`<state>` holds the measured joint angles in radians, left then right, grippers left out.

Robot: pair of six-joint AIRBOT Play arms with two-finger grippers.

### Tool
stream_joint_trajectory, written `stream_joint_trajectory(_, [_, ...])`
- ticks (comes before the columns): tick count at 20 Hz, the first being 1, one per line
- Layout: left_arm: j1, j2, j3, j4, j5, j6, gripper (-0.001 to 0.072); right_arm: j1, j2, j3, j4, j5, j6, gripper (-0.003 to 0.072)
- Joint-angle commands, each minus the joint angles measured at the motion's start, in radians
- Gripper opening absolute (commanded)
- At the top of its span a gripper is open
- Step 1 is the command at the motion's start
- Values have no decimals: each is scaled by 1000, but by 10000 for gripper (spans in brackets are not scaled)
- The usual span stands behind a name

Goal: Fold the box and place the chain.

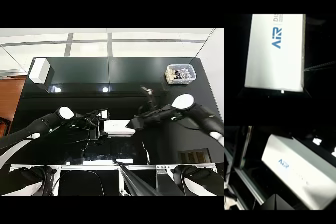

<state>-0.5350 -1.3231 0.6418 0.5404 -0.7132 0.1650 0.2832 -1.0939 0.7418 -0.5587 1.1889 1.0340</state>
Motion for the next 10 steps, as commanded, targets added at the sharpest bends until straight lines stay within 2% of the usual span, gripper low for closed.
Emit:
stream_joint_trajectory(1, [1,31,6,15,-7,-1,462,-182,179,37,-132,246,25,10])
stream_joint_trajectory(2, [0,51,10,38,-21,-23,694,-242,235,37,-192,284,44,10])
stream_joint_trajectory(4, [1,98,30,124,-50,-119,711,-357,333,37,-321,323,60,10])
stream_joint_trajectory(6, [-1,137,68,181,-122,-176,710,-437,383,37,-370,319,69,10])
stream_joint_trajectory(8, [-16,142,121,152,-147,-188,710,-479,391,36,-360,294,69,10])
stream_joint_trajectory(10, [-59,110,183,128,-117,-224,708,-481,391,29,-354,229,69,10])
